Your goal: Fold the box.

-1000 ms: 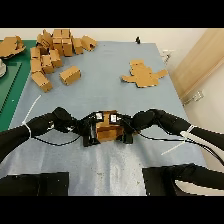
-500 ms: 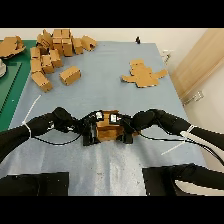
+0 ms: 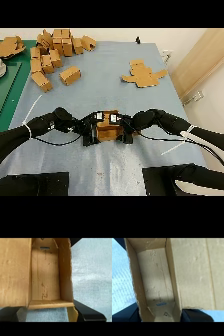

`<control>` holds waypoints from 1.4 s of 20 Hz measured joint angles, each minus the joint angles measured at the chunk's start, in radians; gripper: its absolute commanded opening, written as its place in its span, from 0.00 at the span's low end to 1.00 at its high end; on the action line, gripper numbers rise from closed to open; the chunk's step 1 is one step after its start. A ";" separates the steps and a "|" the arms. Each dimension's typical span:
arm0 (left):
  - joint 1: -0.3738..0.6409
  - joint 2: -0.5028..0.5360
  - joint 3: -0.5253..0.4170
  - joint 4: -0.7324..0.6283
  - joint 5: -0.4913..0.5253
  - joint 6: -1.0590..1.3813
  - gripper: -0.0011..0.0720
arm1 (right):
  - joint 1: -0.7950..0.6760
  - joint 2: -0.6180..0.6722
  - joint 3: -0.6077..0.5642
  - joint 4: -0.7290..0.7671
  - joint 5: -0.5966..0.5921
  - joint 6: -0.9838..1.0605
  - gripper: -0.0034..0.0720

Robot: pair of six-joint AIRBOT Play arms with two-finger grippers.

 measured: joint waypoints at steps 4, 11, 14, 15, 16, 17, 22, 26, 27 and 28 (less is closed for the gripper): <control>-0.006 -0.002 0.002 0.003 0.008 -0.006 0.97 | 0.000 0.000 0.000 0.000 0.000 0.000 0.84; -0.021 -0.003 0.002 0.009 0.043 -0.021 0.73 | 0.000 0.000 0.000 0.000 0.000 0.000 0.84; -0.023 -0.003 0.003 0.013 0.051 -0.021 0.73 | 0.000 0.000 0.000 0.000 0.000 0.000 0.84; -0.024 -0.003 0.003 0.014 0.051 -0.021 0.73 | 0.000 0.000 0.000 0.000 0.000 0.000 0.84; -0.024 -0.003 0.003 0.014 0.051 -0.022 0.73 | 0.000 0.000 0.000 0.000 0.000 0.000 0.84; -0.024 -0.003 0.003 0.016 0.051 -0.022 0.73 | 0.000 0.000 0.000 0.000 0.000 0.000 0.84; -0.024 -0.003 0.003 0.017 0.048 -0.022 0.73 | 0.000 0.000 0.000 0.000 0.000 0.000 0.84; -0.024 -0.003 0.003 0.018 0.047 -0.022 0.73 | 0.000 0.000 0.000 0.000 0.000 0.000 0.84; -0.024 -0.003 0.003 0.018 0.046 -0.022 0.73 | 0.000 0.000 0.000 0.000 0.000 0.000 0.84; -0.024 -0.003 0.003 0.018 0.046 -0.022 0.73 | 0.000 0.000 0.000 0.000 0.000 0.000 0.84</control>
